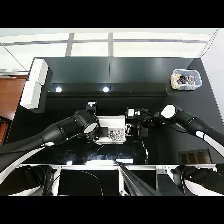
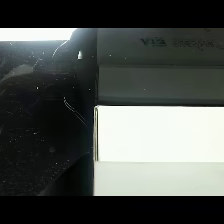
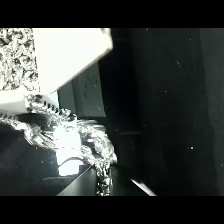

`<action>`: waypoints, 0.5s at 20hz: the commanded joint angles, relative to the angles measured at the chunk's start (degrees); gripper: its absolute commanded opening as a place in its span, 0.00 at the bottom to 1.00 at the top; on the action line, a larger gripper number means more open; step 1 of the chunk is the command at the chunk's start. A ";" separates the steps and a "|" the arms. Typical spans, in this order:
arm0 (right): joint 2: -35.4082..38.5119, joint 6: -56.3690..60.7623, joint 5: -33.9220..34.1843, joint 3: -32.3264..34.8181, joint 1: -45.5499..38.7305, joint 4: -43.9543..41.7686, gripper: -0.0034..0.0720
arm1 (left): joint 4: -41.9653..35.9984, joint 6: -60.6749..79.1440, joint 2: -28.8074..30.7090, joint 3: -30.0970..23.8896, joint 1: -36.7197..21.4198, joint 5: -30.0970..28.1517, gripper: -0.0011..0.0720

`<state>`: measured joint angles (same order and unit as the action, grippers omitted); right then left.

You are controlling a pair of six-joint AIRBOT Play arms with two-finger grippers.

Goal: Fold the box and place the chain.

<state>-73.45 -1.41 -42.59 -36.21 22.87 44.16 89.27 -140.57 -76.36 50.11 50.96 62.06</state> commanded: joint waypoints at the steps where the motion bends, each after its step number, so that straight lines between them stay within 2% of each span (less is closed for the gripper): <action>1: 0.00 1.25 -1.40 0.04 0.02 1.77 0.08 | 0.00 0.02 0.02 0.00 0.02 -0.02 0.05; 5: 2.64 8.17 -2.56 0.04 0.02 1.79 0.06 | 0.00 0.02 0.02 0.00 0.02 -0.02 0.05; 10: 13.44 21.18 -6.82 0.00 0.00 2.01 0.06 | 0.00 0.02 0.02 0.00 0.02 -0.04 0.05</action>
<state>-65.34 11.66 -46.68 -36.14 22.87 46.28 89.27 -140.57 -76.36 50.11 50.96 62.04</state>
